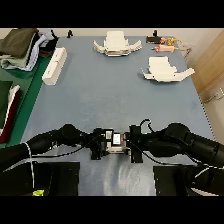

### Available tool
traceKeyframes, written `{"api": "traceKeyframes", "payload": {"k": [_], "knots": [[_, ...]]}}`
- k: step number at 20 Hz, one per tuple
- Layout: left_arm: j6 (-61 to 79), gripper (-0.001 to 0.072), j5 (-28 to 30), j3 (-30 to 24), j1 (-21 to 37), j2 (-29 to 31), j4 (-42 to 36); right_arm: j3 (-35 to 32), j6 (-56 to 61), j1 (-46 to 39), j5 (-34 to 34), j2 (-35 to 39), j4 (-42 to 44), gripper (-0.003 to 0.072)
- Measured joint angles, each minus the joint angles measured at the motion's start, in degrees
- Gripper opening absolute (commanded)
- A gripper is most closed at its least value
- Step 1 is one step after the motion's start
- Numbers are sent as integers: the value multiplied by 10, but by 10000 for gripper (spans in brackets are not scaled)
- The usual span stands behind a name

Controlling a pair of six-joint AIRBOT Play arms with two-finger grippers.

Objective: Fold the box.

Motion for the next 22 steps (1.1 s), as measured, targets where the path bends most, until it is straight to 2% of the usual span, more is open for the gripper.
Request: {"api": "traceKeyframes", "payload": {"k": [2,6,8,9,11,12,14,15,16,22], "knots": [[0,472,2,0,0,0,0,8,0,1,0,5,-8,467],[0,472,2,0,0,0,0,23,1,1,-2,19,-15,465],[0,472,3,0,0,0,0,26,5,1,-8,24,-17,434],[0,472,3,0,0,0,0,27,9,1,-12,25,-18,400],[0,472,3,0,0,0,0,28,19,0,-21,27,-20,230],[0,472,3,0,0,0,0,29,25,0,-21,28,-20,216],[0,472,3,0,0,0,0,29,32,0,-26,28,-20,74],[0,472,3,0,0,0,0,29,35,0,-27,29,-20,60],[0,472,3,0,0,0,0,29,36,0,-28,28,-20,4],[0,472,3,0,0,0,0,21,45,1,-24,46,-5,1]]}}
